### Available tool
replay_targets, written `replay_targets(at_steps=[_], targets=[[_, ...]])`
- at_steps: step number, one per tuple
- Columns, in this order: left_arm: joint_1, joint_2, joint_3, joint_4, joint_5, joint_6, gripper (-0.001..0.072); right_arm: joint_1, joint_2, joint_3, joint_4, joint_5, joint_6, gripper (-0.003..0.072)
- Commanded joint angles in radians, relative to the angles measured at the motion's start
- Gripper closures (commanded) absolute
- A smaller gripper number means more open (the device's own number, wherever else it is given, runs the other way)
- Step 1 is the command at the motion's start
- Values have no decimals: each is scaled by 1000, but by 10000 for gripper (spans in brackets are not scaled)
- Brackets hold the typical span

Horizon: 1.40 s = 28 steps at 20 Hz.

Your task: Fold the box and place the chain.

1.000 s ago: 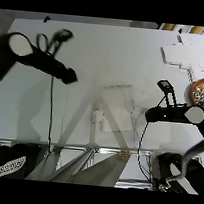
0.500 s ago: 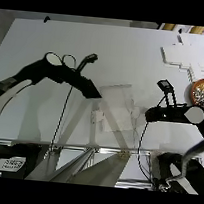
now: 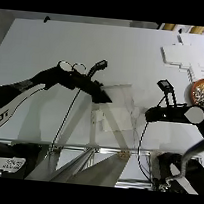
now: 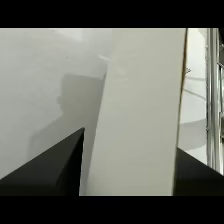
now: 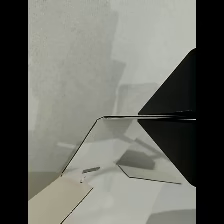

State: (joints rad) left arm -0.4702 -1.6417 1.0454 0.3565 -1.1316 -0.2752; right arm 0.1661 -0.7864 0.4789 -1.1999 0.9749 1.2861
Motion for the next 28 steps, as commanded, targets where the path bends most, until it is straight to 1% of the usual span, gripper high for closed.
replay_targets(at_steps=[1, 2, 3, 4, 6, 7, 11, 12, 14, 15, 17, 18, 20, 23, 28], targets=[[-13, -9, 0, 16, -11, 24, 379, 1, 1, 0, 0, 0, 0, 665], [-12, -9, 0, 33, -13, 24, 385, 1, 1, 0, 0, 0, 0, 665], [-12, -9, 0, 49, -13, 23, 469, 1, 1, 0, 0, 0, 0, 665], [-12, -9, 0, 61, -12, 25, 576, 1, 1, 0, 0, 0, 0, 664], [-12, -9, 0, 72, -9, 53, 695, 1, 1, 0, 0, -1, 0, 663], [-12, -8, 0, 71, -9, 89, 704, 1, 1, 0, 1, -3, 0, 657], [-15, 4, 0, 72, -12, 245, 706, 1, 1, 11, 8, -2, 0, 430], [-19, 14, 0, 79, -7, 272, 706, 1, 1, 25, 8, 7, 0, 387], [-39, 38, 5, 137, -1, 301, 706, 1, 1, 62, 7, 33, 0, 383], [-57, 51, 6, 193, 12, 301, 706, 1, 1, 84, 5, 50, -1, 383], [-96, 68, 6, 305, 60, 299, 709, 1, 2, 134, 3, 86, -12, 383], [-113, 67, 6, 321, 84, 297, 709, 1, 2, 152, 2, 93, -12, 383], [-134, 55, 6, 299, 133, 298, 709, 1, 2, 171, 1, 96, -12, 384], [-143, 40, 6, 264, 175, 303, 709, 1, 2, 171, -10, 103, -18, 384], [-142, 40, 6, 264, 232, 303, 709, 1, 2, 171, -12, 95, -148, 385]])
